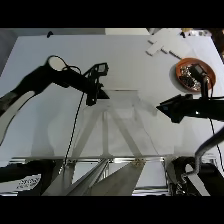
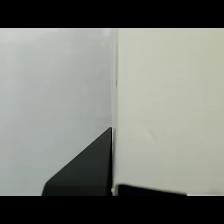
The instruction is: Fold the box and place the chain.
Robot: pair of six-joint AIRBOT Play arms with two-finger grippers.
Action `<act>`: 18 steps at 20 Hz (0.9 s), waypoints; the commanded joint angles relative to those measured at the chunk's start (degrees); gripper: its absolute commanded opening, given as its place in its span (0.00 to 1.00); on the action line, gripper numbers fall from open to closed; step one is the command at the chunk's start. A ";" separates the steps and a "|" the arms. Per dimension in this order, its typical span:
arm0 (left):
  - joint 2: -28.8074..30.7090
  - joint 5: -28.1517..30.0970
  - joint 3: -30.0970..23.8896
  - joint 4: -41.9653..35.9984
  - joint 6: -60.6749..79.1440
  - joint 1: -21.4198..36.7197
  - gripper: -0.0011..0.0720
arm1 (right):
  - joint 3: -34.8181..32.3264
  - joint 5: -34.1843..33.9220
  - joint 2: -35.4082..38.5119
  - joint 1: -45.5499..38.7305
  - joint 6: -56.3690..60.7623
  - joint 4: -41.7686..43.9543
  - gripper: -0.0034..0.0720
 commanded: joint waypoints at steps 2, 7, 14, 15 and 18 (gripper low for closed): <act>11.45 -0.42 -4.68 -0.63 -4.04 -0.42 0.01 | 0.04 6.75 6.75 0.02 0.07 -2.78 0.40; 12.52 -0.09 -14.47 -2.36 -0.87 -1.11 0.02 | 0.02 7.34 7.67 0.02 1.79 -3.67 0.40; -1.09 9.05 -14.99 -3.26 11.61 -8.15 0.02 | 0.02 7.43 7.67 0.02 2.40 -3.67 0.40; -2.16 10.51 -14.99 -4.00 11.63 -9.16 0.02 | 0.02 7.43 7.69 0.04 2.40 -3.67 0.40; -4.17 15.54 -14.99 -8.04 11.67 -11.76 0.02 | 0.02 7.34 7.67 0.04 2.38 -3.67 0.40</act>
